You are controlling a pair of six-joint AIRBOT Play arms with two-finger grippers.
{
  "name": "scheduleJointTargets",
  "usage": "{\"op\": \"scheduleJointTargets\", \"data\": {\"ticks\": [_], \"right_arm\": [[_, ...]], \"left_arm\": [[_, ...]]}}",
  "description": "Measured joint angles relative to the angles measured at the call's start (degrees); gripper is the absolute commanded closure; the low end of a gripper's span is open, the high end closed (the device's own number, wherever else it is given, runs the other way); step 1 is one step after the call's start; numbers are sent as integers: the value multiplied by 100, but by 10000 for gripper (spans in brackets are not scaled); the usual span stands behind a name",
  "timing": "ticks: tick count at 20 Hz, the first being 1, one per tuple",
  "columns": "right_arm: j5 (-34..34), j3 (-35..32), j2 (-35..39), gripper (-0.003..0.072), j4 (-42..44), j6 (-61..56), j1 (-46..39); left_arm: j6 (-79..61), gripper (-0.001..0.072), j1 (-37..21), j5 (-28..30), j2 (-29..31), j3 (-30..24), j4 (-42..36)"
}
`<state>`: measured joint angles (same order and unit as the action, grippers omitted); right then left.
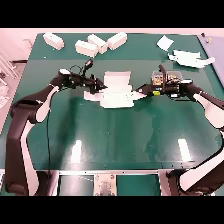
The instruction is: Fold the box and place the chain.
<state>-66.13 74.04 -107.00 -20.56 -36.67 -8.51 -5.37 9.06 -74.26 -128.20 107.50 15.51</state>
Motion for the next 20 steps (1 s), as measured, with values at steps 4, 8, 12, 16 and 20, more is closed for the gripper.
{"op": "scheduleJointTargets", "data": {"ticks": [4, 8, 12, 16, 20], "right_arm": [[15, 7, 0, 134, 529, 234, -278], [17, 7, 0, 134, 960, 402, -444], [20, 7, 0, 134, 1108, 533, -485], [26, 2, 0, 134, 1156, 577, -498], [63, 2, 0, 134, 1167, 656, -507]], "left_arm": [[-297, 690, -131, -195, -7, -214, -17], [-658, 690, -160, -306, -4, -402, -101], [-1012, 690, -170, -415, -4, -459, -92], [-1211, 691, -170, -476, 0, -470, -63], [-1276, 692, -166, -487, 94, -476, 48]]}}
